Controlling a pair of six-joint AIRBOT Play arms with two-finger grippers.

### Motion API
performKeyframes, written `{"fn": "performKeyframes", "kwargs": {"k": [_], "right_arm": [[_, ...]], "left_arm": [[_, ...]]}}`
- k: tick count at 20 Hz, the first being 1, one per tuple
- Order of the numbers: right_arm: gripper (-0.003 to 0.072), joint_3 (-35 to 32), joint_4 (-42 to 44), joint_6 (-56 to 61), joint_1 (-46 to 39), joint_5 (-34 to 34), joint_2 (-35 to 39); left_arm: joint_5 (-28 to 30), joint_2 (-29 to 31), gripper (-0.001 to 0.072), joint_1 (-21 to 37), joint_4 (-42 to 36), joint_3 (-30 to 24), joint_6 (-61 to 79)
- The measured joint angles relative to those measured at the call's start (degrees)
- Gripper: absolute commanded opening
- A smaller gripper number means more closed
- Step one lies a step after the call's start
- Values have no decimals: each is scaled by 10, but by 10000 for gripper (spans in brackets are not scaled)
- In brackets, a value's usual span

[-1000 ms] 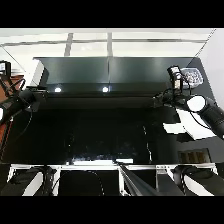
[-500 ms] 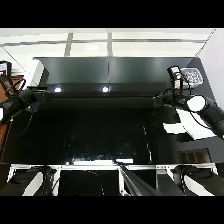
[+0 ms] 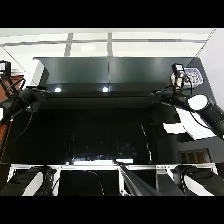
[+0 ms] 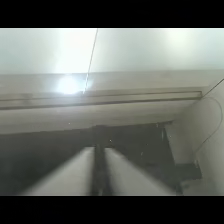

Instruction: Fold the box and place the chain.

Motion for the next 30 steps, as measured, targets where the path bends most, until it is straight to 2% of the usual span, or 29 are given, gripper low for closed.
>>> {"fn": "performKeyframes", "kwargs": {"k": [3,6,9,12,14,16,20,24,25,26,28,29,30], "right_arm": [[720,7,20,0,-10,17,0],[720,40,-21,34,-85,73,0],[720,85,-94,83,-235,129,-2],[720,121,-132,104,-420,164,-19],[720,152,-147,96,-533,198,-53],[720,197,-158,50,-606,250,-102],[720,274,-181,-105,-651,358,-196],[709,299,-228,-206,-641,397,-249],[558,301,-237,-223,-637,404,-256],[489,303,-244,-240,-634,405,-263],[486,305,-253,-261,-626,403,-270],[291,306,-256,-268,-623,401,-273],[126,306,-260,-274,-619,400,-275]], "left_arm": [[-5,-3,705,0,0,0,-4],[-26,-4,705,0,11,0,-4],[-55,-4,704,0,23,0,-4],[-80,-7,704,0,29,0,-5],[-93,-11,704,0,31,0,-5],[-102,-16,704,0,32,0,-5],[-118,-25,704,0,33,0,-5],[-124,-34,704,0,33,0,-5],[-124,-36,704,0,33,0,-5],[-126,-39,704,0,33,0,-5],[-126,-43,704,0,33,0,-5],[-126,-45,704,0,33,0,-5],[-126,-46,705,0,33,0,-5]]}}
